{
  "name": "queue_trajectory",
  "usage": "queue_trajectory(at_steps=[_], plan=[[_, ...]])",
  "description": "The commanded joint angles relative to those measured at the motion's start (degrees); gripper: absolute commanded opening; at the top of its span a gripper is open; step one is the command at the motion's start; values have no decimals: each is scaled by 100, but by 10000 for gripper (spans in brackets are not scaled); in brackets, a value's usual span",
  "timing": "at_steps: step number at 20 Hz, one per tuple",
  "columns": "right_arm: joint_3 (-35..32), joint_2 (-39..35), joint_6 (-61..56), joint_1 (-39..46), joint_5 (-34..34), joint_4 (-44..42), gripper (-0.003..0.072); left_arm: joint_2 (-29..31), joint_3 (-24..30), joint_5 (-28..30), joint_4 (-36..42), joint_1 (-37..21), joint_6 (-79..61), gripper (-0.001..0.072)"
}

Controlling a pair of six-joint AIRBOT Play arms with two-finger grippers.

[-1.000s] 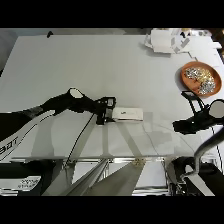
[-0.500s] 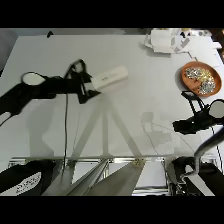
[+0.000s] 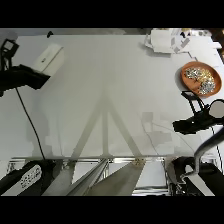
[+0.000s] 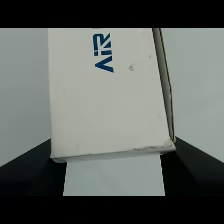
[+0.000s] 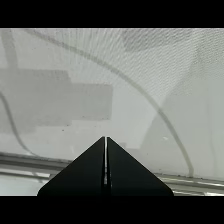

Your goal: Fold the box and place the chain.

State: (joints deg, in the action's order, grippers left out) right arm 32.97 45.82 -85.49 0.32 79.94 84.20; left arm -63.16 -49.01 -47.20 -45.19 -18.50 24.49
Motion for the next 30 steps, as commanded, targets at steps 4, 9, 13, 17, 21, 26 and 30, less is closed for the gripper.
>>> queue_trajectory(at_steps=[4, 9, 13, 17, 21, 26, 30], plan=[[-2, -4, -2, 4, 2, -2, 16, -531, 2, -39, -2380, -730, 2260, 4], [-2, -4, 0, 4, 2, -2, 16, -1102, 2, -573, -2769, -730, 2481, 10], [-2, -4, 0, 4, 2, -2, 16, -1285, 2, -887, -2828, -730, 2483, 270], [0, -4, 0, 4, 2, -2, 16, -1283, 2, -1108, -2946, -732, 2634, 590], [-2, -4, -2, 4, 2, -2, 16, -1025, 0, -1088, -2914, -719, 2870, 696], [-2, -4, 0, 4, 2, -2, 16, 289, 0, -546, -2398, -675, 2868, 691], [-2, -4, -2, 4, 2, -2, 16, 1082, 0, -509, -1823, -675, 2848, 690]])
